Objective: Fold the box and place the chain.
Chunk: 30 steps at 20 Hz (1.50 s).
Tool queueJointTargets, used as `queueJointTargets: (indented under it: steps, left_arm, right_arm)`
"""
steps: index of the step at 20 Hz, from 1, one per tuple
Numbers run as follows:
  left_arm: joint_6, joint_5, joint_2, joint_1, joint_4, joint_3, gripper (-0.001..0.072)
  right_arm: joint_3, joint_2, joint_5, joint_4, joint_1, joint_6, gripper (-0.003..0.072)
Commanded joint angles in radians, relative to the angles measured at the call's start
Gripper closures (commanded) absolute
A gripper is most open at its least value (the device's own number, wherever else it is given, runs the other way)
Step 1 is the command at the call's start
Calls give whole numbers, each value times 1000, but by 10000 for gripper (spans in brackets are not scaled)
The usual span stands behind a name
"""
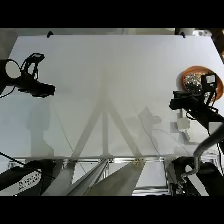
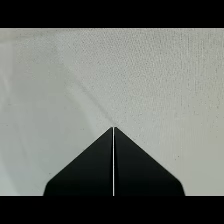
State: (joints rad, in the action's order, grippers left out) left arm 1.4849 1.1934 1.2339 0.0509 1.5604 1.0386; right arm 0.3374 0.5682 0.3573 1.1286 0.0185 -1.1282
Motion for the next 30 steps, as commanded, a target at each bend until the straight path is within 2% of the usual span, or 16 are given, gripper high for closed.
queueJointTargets:
  steps: [1, 5, 6, 7, 10, 13, 15, 17, 19, 21, 22, 23, 24, 25, 28, 30]
  left_arm:
    - [0, 0, -1, -1, 0, 0, 697]
    - [0, 0, -1, -1, 0, 0, 697]
    - [0, 0, -1, -1, 0, 0, 697]
    - [0, 0, -1, -1, 0, 0, 697]
    - [0, 0, -1, -1, 0, 0, 697]
    - [0, 0, -1, -1, 0, 0, 697]
    - [0, 0, -1, -1, 0, 0, 697]
    - [0, 0, -1, -1, 0, 0, 697]
    - [0, 0, -1, -1, 0, 0, 697]
    - [0, 0, -1, -1, 0, 0, 697]
    - [0, 0, -1, -1, 0, 0, 697]
    - [0, 0, -1, -1, 0, 0, 697]
    - [0, 0, -1, -1, 0, 0, 697]
    - [0, 0, -1, -1, 0, 0, 697]
    - [0, 0, -1, -1, 0, 0, 697]
    - [0, 0, -1, -1, 0, 0, 697]
  right_arm:
    - [1, -1, 0, -1, 1, 0, 671]
    - [1, -1, -3, -4, 1, 0, 671]
    - [1, -1, -39, -13, 1, 0, 671]
    - [1, -1, -93, -46, 1, -2, 671]
    - [1, -2, -106, -172, 0, -1, 670]
    - [3, -3, -45, -158, 0, -13, 670]
    - [42, 12, 8, -19, -11, -174, 671]
    - [146, 63, 119, 181, -101, -398, 671]
    - [317, 157, 332, 313, -247, -406, 670]
    - [497, 278, 575, 414, -388, -306, 669]
    - [570, 336, 683, 452, -450, -254, 644]
    - [622, 388, 770, 479, -507, -219, 430]
    - [647, 428, 815, 513, -560, -208, 76]
    - [648, 453, 819, 536, -595, -209, 29]
    - [648, 521, 873, 598, -644, -87, 31]
    - [648, 576, 906, 692, -644, -59, 30]
